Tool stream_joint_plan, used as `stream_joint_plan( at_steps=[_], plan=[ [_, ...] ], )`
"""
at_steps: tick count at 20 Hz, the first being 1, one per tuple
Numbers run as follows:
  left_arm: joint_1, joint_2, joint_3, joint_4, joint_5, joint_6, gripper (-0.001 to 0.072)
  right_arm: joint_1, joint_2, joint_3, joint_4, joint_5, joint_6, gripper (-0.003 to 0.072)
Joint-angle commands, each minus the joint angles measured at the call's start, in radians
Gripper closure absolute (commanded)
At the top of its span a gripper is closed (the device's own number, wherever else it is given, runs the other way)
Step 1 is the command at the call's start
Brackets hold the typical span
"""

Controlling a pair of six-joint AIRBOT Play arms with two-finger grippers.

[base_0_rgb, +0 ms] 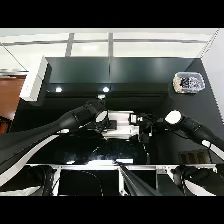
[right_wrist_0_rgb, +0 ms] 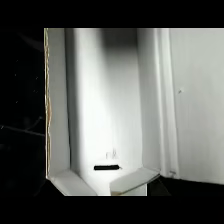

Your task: Fold the box and place the chain.

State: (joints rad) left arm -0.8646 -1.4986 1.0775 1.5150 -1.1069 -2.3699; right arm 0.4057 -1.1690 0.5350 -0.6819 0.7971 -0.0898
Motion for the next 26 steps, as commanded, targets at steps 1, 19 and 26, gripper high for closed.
stream_joint_plan(
  at_steps=[1, 19, 26],
  plan=[
    [0.000, 0.000, 0.001, 0.000, 0.003, 0.009, 0.0686, -0.001, 0.015, 0.001, -0.126, 0.058, 0.058, 0.0029],
    [0.000, 0.000, 0.001, -0.009, -0.001, 0.010, 0.0684, 0.002, -0.005, 0.000, 0.181, -0.012, 0.031, 0.0518],
    [0.000, 0.000, 0.001, -0.008, -0.002, 0.010, 0.0684, 0.002, -0.080, 0.000, 0.217, -0.018, 0.031, 0.0521]
  ],
)
